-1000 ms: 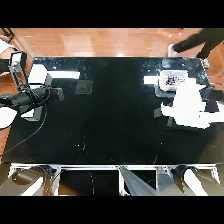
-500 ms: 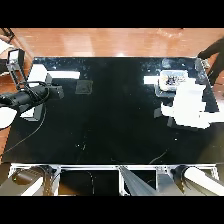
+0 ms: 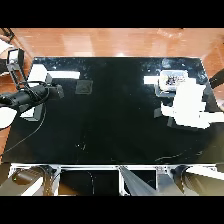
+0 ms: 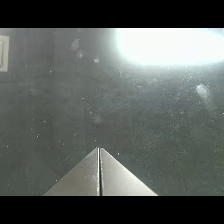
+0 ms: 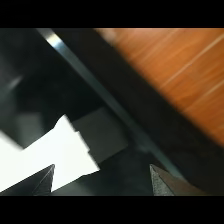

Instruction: Fold the box and place the chain.

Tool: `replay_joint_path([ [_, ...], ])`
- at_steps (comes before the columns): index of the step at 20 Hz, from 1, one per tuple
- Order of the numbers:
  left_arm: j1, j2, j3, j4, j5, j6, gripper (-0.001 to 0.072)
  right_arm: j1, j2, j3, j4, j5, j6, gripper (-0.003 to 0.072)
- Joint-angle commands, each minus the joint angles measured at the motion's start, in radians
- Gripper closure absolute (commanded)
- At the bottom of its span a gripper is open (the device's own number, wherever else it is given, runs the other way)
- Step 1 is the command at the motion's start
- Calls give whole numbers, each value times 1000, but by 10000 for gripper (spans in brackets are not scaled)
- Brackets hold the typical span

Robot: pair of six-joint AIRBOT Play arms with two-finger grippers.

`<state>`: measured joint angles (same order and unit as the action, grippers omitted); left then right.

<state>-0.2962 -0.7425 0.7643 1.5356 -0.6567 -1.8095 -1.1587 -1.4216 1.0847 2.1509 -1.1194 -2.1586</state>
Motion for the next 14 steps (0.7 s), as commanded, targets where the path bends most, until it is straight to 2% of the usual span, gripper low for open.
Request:
replay_joint_path([
  [1,1,0,0,0,-1,0,688,-14,-160,86,119,-282,-113,-27],
  [2,1,0,0,0,-1,0,688,-2,-203,113,121,-319,-99,-27],
  [9,1,0,0,1,0,0,688,85,-356,230,121,-367,-122,-27],
  [13,1,0,0,1,0,0,688,111,-398,238,118,-391,-136,-25],
  [14,1,0,0,1,0,0,688,114,-407,238,119,-394,-137,62],
])
